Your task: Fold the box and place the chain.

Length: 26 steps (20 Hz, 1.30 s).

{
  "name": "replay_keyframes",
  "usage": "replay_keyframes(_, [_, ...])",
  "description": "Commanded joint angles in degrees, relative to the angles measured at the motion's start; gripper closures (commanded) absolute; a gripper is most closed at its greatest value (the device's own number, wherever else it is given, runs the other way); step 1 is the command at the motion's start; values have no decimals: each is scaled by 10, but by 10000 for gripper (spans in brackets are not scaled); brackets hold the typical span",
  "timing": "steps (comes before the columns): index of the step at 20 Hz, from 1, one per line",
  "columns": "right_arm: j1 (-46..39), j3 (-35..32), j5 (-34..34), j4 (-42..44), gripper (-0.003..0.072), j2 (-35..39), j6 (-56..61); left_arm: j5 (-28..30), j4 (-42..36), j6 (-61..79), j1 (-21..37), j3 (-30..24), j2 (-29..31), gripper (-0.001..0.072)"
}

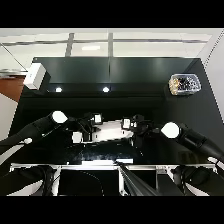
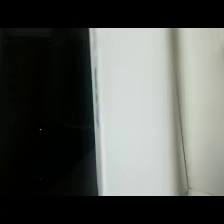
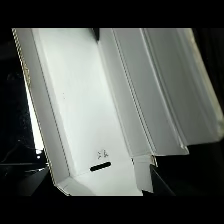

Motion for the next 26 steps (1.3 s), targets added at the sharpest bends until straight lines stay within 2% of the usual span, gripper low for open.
replay_keyframes(1, [-3, 5, -15, -10, -21, 1, 5, -3, 1, 2, 0, 0, 0, 680])
replay_keyframes(4, [-3, 6, -33, 1, -21, 1, 5, -3, 1, 2, 0, 0, 0, 681])
replay_keyframes(12, [-4, 20, 32, 9, -21, -13, -30, -3, 1, 2, -1, 0, 1, 681])
replay_keyframes(14, [-5, 20, 36, 31, -21, -29, -70, -3, 1, 2, -1, 0, 1, 681])
replay_keyframes(16, [-19, 20, 37, 93, -21, -42, -145, -3, 1, 2, -1, 0, 1, 681])
replay_keyframes(20, [-89, 20, 124, 156, -21, -67, -252, -3, 1, 3, -1, 2, 1, 681])
replay_keyframes(26, [-72, 19, 118, 202, -21, -120, -312, -1, 1, 3, -1, 7, 1, 681])
